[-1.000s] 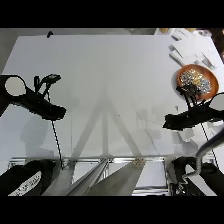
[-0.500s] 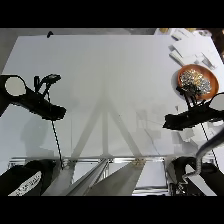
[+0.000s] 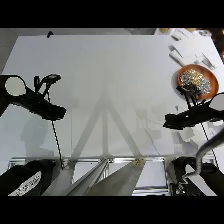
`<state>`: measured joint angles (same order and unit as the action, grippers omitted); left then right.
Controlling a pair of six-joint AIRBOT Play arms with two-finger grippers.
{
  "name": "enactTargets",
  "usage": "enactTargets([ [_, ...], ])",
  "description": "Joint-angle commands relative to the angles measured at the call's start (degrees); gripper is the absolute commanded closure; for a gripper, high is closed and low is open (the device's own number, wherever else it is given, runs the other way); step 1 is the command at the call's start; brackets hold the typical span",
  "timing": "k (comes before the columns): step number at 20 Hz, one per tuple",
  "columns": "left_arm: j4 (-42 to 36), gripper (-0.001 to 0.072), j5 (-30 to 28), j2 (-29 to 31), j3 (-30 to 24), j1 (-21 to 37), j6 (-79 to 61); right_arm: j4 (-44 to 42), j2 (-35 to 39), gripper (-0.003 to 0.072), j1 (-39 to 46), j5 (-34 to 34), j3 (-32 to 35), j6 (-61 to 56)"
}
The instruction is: Fold the box and place the chain.
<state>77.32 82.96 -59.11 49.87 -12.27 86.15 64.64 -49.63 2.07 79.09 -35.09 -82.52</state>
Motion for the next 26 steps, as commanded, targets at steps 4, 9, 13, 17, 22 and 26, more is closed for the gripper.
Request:
enactTargets([
  [4, 0.00, 0.0700, 0.02, 0.02, -0.02, 0.04, -0.02, 5.11, 0.04, 0.0665, 0.04, -7.32, 0.02, 3.08],
  [9, 0.00, 0.0700, 0.00, 0.02, -0.02, 0.04, 0.00, 29.55, 0.04, 0.0666, 0.85, -15.21, -1.70, -0.33],
  [13, 0.02, 0.0700, 0.02, 0.02, -0.02, 0.04, -0.02, 47.34, -0.02, 0.0665, 11.93, -17.94, -4.85, -2.71],
  [17, 0.02, 0.0700, 0.02, 0.02, -0.02, 0.04, -0.02, 49.94, -5.97, 0.0139, 22.62, -18.45, -4.83, -2.36],
  [22, -0.13, 0.0700, 0.02, 0.02, -0.02, 0.04, -0.02, 55.32, -8.94, 0.0232, 30.51, -19.52, -4.85, -1.18],
  [26, -0.20, 0.0700, 0.02, 0.02, -0.02, 0.04, 0.00, 58.88, -12.35, 0.0233, 31.87, -20.20, -4.83, -1.18],
])
